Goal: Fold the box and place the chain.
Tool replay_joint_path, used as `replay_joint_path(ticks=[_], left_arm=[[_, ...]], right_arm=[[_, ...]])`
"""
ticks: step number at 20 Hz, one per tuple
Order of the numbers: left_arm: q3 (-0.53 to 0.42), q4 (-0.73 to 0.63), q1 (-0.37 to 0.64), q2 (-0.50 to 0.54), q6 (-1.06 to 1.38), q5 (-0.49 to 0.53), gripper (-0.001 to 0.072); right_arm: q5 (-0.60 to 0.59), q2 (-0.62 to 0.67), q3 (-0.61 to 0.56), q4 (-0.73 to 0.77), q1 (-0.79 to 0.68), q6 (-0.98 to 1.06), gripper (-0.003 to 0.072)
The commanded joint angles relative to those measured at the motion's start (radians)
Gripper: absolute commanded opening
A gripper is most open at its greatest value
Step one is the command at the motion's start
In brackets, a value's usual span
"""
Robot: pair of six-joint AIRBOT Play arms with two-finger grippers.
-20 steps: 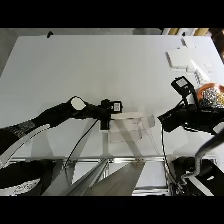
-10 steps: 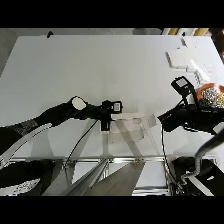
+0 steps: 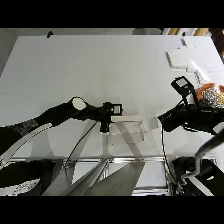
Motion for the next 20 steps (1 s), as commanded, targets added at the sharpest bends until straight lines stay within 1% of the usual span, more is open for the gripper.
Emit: replay_joint_path(ticks=[1, 6, 20], left_arm=[[0.0, 0.0, 0.0, 0.0, 0.027, -0.005, 0.0003], [0.0, -0.003, 0.0, -0.002, 0.111, -0.005, 0.0002], [0.0, -0.003, 0.0, -0.003, 0.112, -0.014, 0.0003]], right_arm=[[0.0, 0.0, 0.001, 0.0, 0.001, 0.0, 0.0473], [0.0, 0.0, 0.001, 0.0, 0.001, 0.0, 0.0473], [0.0, 0.0, 0.001, 0.0, 0.001, 0.0, 0.0473]])
